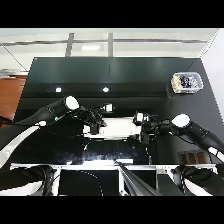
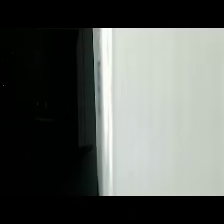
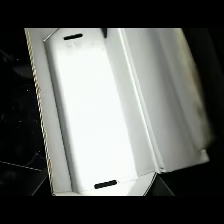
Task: Fold the box and place the chain.
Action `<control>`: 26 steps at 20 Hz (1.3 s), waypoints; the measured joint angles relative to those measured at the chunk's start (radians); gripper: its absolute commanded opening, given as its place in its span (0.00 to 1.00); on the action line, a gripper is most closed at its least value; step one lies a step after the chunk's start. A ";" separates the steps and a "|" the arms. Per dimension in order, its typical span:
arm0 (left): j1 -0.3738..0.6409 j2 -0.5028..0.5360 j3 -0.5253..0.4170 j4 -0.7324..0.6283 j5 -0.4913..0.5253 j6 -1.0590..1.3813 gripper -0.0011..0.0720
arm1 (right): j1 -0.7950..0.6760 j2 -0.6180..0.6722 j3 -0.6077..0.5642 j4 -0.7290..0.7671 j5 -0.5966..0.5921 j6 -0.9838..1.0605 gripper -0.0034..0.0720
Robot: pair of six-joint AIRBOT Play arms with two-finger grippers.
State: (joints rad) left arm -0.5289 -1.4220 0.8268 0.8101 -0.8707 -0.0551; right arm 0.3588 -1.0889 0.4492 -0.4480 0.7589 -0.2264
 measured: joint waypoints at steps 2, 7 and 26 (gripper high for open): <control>0.000 0.000 0.000 0.000 0.000 0.000 0.05 | -0.003 -0.021 -0.004 0.012 0.004 -0.039 0.99; 0.000 0.000 0.000 0.000 0.003 0.000 0.05 | -0.005 -0.057 -0.007 0.024 0.009 -0.100 0.99; 0.000 0.000 0.000 -0.001 0.006 -0.001 0.05 | 0.047 -0.092 0.008 -0.072 -0.069 -0.023 0.98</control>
State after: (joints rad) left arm -0.5289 -1.4220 0.8268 0.8093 -0.8642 -0.0559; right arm 0.4061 -1.1809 0.4576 -0.5201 0.6899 -0.2493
